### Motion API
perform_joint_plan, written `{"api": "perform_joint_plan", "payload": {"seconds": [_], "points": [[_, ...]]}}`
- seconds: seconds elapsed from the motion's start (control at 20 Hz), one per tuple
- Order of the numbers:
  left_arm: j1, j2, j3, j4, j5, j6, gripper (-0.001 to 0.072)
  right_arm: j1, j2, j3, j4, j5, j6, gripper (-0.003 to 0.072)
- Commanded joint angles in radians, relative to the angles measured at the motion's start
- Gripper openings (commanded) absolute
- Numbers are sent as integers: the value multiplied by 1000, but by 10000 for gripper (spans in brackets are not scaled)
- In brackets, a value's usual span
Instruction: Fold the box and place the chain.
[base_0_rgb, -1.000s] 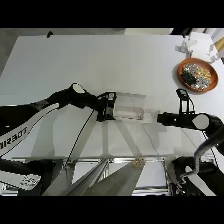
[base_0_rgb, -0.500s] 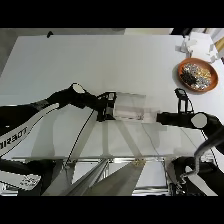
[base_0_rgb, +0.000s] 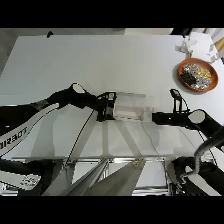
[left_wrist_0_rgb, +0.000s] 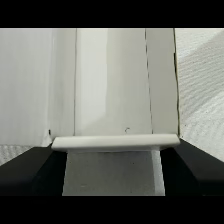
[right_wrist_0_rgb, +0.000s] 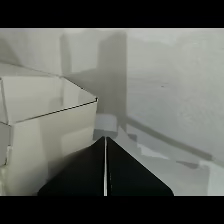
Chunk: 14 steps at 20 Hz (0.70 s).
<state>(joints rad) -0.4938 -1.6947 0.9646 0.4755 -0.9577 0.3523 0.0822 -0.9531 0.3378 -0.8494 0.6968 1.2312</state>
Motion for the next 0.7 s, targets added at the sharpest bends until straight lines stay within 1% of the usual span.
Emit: {"api": "perform_joint_plan", "payload": {"seconds": [0.0,0.05,0.1,0.2,0.3,0.4,0.65], "points": [[0,0,0,0,0,0,251,0,-7,1,107,10,-87,17],[0,0,0,0,0,0,251,0,-7,1,129,18,-97,42],[0,0,0,0,0,0,251,0,-5,1,154,21,-119,112],[0,0,0,0,0,0,251,0,10,3,183,21,-141,124],[0,0,0,0,0,0,251,0,30,17,172,29,-141,130],[0,0,0,0,0,0,251,0,37,42,166,52,-141,184],[0,0,0,0,0,0,251,0,37,68,164,90,-140,184]]}}
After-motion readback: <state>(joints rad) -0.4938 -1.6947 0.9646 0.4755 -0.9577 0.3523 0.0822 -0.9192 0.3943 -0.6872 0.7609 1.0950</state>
